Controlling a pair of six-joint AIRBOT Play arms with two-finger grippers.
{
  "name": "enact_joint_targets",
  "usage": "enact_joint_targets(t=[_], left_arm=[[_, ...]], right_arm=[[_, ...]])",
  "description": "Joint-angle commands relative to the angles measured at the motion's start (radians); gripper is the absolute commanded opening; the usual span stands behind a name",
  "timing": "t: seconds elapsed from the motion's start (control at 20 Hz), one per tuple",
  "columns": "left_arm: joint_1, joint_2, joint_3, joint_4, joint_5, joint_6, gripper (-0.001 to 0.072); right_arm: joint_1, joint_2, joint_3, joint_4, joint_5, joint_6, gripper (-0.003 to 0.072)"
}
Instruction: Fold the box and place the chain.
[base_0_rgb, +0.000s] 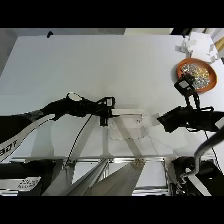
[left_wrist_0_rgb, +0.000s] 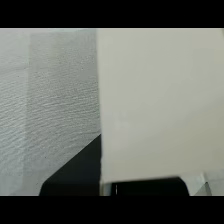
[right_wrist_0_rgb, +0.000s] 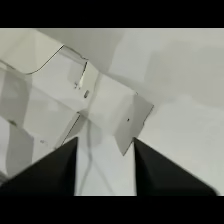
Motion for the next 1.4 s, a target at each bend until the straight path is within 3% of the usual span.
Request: enact_joint_targets(t=[0.0,0.05,0.3,0.6,0.75,0.85,1.15,1.3,1.35], left_arm=[[0.0,0.001,0.001,-0.008,-0.009,0.0,0.0035],[0.0,0.001,0.001,-0.008,-0.008,0.0,0.0035],[0.0,0.001,0.001,-0.008,-0.008,0.0,0.0035],[0.0,0.001,0.003,-0.016,-0.008,0.0,0.0034],[0.0,0.001,0.003,-0.016,-0.008,0.0,0.0034],[0.0,0.001,0.003,-0.016,-0.008,0.0,0.0034],[0.0,0.001,0.003,-0.016,-0.008,0.0,0.0034],[0.0,0.001,0.003,-0.016,-0.008,0.0,0.0034],[0.0,0.001,0.003,-0.016,-0.008,0.0,0.0034]], right_arm=[[0.001,0.0,0.0,0.056,0.071,-0.152,0.0074],[0.001,-0.001,0.0,0.072,0.097,-0.201,0.0015],[0.001,-0.001,-0.002,0.077,0.108,-0.401,0.0015],[0.001,-0.001,-0.002,0.082,0.118,-0.462,0.0016],[0.001,-0.01,-0.003,0.195,0.156,-0.673,0.0013],[0.001,-0.049,-0.003,0.258,0.15,-0.732,0.0016],[0.034,-0.186,-0.008,0.2,0.152,-0.75,0.0018],[0.074,-0.183,-0.08,0.184,0.079,-0.827,0.0116],[0.105,-0.168,-0.124,0.161,0.005,-0.827,0.027]])
